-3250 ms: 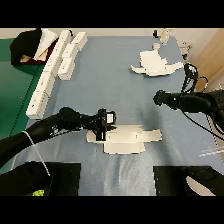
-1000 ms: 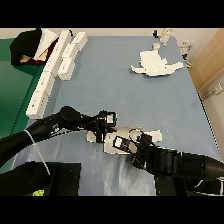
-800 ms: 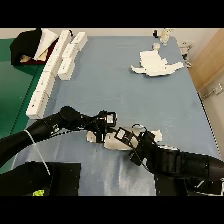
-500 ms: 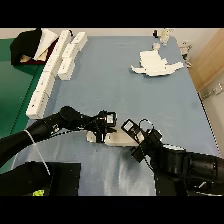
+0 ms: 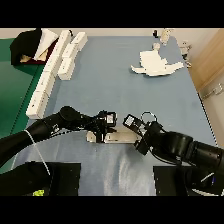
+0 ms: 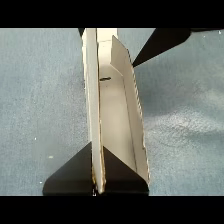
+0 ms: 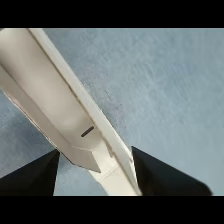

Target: Fold the box.

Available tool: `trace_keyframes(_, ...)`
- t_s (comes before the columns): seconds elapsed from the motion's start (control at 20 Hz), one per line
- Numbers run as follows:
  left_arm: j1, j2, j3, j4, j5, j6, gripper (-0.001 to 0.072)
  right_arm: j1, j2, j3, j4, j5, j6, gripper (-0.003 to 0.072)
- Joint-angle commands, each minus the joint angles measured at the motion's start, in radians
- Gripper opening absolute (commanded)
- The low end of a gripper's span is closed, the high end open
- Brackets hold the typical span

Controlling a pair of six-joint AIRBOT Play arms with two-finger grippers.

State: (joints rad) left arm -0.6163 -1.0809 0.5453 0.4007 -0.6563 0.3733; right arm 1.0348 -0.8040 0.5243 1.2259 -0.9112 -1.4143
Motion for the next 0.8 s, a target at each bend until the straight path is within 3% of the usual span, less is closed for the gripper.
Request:
trace_keyframes(0.0,0.0,0.0,0.001,0.0,0.0,0.0,0.0012,-0.191,0.0,0.0,0.325,0.112,-0.585,0.072)
trace_keyframes(0.15,0.0,0.0,0.001,0.0,0.0,0.0,0.0012,-0.394,0.0,-0.019,0.682,0.108,-1.036,0.072)
trace_keyframes(0.3,0.0,0.0,0.001,0.0,0.0,0.0,0.0012,-0.547,-0.001,-0.059,0.917,0.08,-1.356,0.072)
trace_keyframes(0.45,0.0,0.0,0.001,0.0,0.0,0.0,0.0012,-0.599,-0.019,-0.069,0.98,0.045,-1.46,0.072)
trace_keyframes(0.75,0.0,0.0,0.001,0.0,0.0,0.0,0.0012,-0.599,-0.036,-0.062,0.945,0.046,-1.458,0.0717)
